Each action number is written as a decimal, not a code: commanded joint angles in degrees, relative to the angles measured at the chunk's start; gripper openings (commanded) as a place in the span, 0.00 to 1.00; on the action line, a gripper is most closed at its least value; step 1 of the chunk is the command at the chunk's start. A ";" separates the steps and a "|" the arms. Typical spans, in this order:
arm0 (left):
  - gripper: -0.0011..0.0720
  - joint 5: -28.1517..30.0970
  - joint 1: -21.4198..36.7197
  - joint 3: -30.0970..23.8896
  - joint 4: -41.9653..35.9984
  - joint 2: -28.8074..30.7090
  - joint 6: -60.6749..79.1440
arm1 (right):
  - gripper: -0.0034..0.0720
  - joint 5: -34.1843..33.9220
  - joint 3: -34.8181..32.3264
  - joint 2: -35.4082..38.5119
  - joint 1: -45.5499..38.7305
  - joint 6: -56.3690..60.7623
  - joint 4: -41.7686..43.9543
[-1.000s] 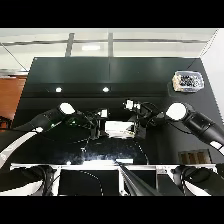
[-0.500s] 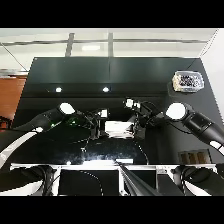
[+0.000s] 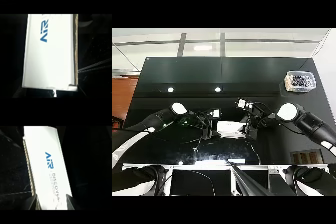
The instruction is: Fold the box and place the chain.
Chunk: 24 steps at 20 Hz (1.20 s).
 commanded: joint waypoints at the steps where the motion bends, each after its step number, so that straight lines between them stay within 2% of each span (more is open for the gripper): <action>1: 0.56 0.00 -0.04 0.04 0.00 -0.04 -0.02 | 0.60 -0.35 -0.11 -0.20 0.04 0.00 0.00; 24: 0.56 0.00 -0.04 0.04 0.00 -0.04 -0.02 | 0.60 0.15 -0.92 -0.20 0.04 0.61 0.02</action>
